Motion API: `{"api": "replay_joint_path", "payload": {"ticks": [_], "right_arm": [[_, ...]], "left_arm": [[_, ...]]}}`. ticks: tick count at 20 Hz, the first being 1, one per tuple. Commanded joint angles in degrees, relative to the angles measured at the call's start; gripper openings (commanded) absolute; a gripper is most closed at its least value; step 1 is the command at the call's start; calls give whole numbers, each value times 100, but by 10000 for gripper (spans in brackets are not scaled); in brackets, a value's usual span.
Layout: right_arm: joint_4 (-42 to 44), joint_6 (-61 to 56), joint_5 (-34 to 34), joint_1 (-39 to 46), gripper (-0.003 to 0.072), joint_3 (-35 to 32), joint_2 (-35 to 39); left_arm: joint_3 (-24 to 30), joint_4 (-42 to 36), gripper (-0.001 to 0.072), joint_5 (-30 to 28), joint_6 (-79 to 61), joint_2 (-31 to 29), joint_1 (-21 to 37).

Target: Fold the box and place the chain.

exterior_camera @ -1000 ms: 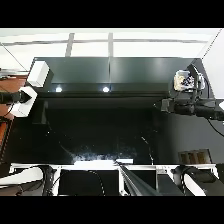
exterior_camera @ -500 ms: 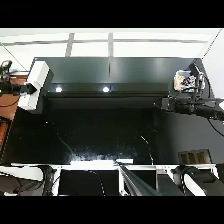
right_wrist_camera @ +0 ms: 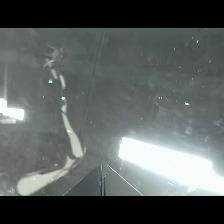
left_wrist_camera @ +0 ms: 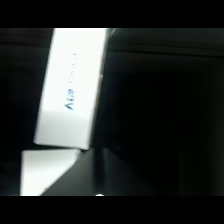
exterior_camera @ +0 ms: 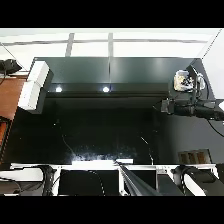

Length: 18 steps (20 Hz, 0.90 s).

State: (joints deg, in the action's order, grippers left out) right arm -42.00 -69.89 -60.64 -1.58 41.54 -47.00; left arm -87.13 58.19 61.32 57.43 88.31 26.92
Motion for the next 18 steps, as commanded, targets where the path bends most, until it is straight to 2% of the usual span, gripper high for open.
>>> {"api": "replay_joint_path", "payload": {"ticks": [1, 2, 4, 7, 9, 10, 11, 13, 16, 18], "right_arm": [[-817, 225, 201, -396, 10, -9, 109], [-1576, -114, 704, -824, 9, -59, 247], [-3392, -1414, 1792, -1650, 11, -177, 450], [-5702, -2988, 2457, -1963, 15, -225, 433], [-6452, -3536, 2570, -1609, 17, -328, 391], [-6439, -3628, 2577, -1274, 17, -407, 354], [-6339, -3654, 2549, -955, 17, -479, 323], [-6050, -3657, 2538, -398, 16, -662, 293], [-6043, -3657, 2553, 68, 18, -986, 269], [-6024, -3657, 2457, 85, 18, -1008, 273]], "left_arm": [[109, -549, 24, 1097, 334, -542, -186], [509, -780, 23, 975, 24, -896, -356], [1700, -929, 24, 289, -476, -1926, -883], [3947, -914, 26, -1255, -807, -3709, -1729], [5202, -901, 27, -2210, -820, -4697, -2041], [5633, -901, 28, -2494, -817, -5080, -2098], [5956, -898, 28, -2636, -820, -5412, -2098], [6229, -728, 29, -2621, -817, -5799, -2076], [6245, -619, 30, -2634, -817, -5869, -2076], [6245, -621, 29, -2656, -809, -5869, -2079]]}}
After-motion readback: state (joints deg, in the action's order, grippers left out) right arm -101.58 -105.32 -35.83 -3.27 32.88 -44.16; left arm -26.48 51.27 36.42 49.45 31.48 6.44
